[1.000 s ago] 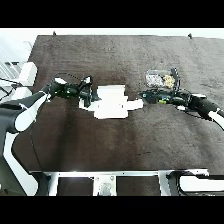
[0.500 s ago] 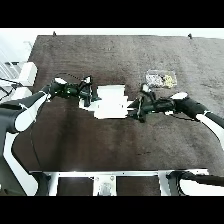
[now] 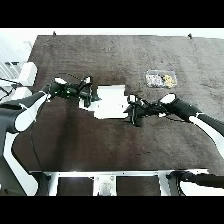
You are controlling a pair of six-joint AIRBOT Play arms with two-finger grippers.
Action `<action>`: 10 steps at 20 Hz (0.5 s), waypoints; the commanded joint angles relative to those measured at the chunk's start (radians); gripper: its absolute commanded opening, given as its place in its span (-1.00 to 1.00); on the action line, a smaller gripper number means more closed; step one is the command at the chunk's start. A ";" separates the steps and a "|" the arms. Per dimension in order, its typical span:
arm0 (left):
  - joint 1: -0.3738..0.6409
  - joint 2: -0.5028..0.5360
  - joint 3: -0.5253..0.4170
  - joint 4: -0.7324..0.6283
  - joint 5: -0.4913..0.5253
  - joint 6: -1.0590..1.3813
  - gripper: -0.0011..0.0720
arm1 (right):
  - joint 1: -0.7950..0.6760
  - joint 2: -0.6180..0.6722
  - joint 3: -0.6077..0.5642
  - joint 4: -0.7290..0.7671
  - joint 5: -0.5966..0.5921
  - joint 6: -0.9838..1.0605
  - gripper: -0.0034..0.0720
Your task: Fold the box and place the chain.
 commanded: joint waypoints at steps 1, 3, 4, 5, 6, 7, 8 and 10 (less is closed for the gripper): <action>0.000 -0.001 0.000 -0.001 -0.005 0.000 -0.91 | 0.037 0.001 -0.001 -0.011 -0.032 0.008 0.40; 0.000 -0.001 0.000 -0.001 -0.005 0.000 -0.91 | 0.054 0.000 -0.005 -0.011 -0.090 0.009 0.40; 0.000 -0.001 0.001 -0.001 -0.005 0.000 -0.91 | 0.060 0.000 -0.011 -0.021 -0.132 0.009 0.40; 0.000 -0.001 0.000 -0.001 -0.005 0.000 -0.91 | 0.065 0.000 -0.018 -0.031 -0.167 0.004 0.40; 0.000 -0.001 0.000 -0.001 -0.005 0.000 -0.91 | 0.072 0.000 -0.025 -0.038 -0.190 -0.007 0.41; 0.000 -0.001 0.000 -0.001 -0.005 0.000 -0.91 | 0.078 0.000 -0.028 -0.041 -0.193 -0.014 0.40; 0.000 -0.001 0.000 -0.001 -0.005 0.000 -0.91 | 0.082 0.000 -0.031 -0.040 -0.200 -0.021 0.40; 0.000 -0.001 0.000 -0.001 -0.005 0.000 -0.91 | 0.092 0.000 -0.035 -0.042 -0.222 -0.021 0.39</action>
